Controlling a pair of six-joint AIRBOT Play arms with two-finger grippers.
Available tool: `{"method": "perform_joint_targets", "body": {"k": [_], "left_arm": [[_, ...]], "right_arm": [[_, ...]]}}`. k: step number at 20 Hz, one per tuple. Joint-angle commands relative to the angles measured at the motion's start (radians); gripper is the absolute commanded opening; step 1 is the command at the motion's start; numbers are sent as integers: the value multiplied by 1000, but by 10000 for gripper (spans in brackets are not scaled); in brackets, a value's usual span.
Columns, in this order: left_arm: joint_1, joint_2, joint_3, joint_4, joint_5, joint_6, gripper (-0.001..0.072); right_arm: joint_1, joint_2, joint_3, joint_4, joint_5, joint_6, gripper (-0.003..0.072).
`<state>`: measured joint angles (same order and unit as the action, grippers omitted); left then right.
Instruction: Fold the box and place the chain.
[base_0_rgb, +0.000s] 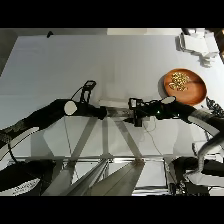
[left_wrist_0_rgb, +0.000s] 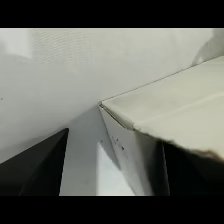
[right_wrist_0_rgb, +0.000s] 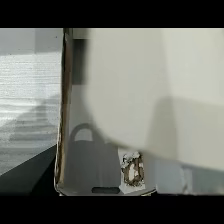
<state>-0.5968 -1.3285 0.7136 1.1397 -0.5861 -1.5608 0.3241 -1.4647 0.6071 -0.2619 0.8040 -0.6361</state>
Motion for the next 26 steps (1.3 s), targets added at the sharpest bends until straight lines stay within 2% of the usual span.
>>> {"method": "perform_joint_targets", "body": {"k": [1, 4, 5, 7, 9, 10, 13, 16, 18, 20, 21, 26], "left_arm": [[-28, 1, 88, 139, -62, -151, 649], [-46, -12, 163, 185, -123, -237, 596], [-60, -22, 182, 229, -138, -309, 537], [-102, -47, 215, 312, -165, -414, 523], [-138, -90, 252, 366, -225, -507, 489], [-154, -117, 274, 396, -274, -586, 449], [-198, -179, 340, 449, -370, -669, 436], [-231, -216, 370, 465, -374, -764, 425], [-241, -222, 370, 488, -374, -844, 317], [-242, -220, 371, 497, -389, -848, 49], [-242, -220, 371, 499, -404, -847, 8], [-235, -207, 371, 517, -456, -847, 24]], "right_arm": [[0, 0, 1, 0, 0, 0, 457], [0, 0, 1, 0, 1, 0, 457], [0, 0, 1, -1, 0, 0, 457], [0, 0, 1, 0, 0, 0, 457], [0, 0, 1, 0, 0, 0, 457], [0, 0, 1, 0, 0, 0, 457], [0, 0, 1, 0, 0, 0, 457], [0, 0, 1, -1, 0, 0, 457], [0, 0, 1, 0, 0, 0, 457], [0, 0, 1, -1, 0, 0, 457], [0, 0, 1, 0, 0, 0, 457], [0, 0, 1, 0, 0, 0, 457]]}}
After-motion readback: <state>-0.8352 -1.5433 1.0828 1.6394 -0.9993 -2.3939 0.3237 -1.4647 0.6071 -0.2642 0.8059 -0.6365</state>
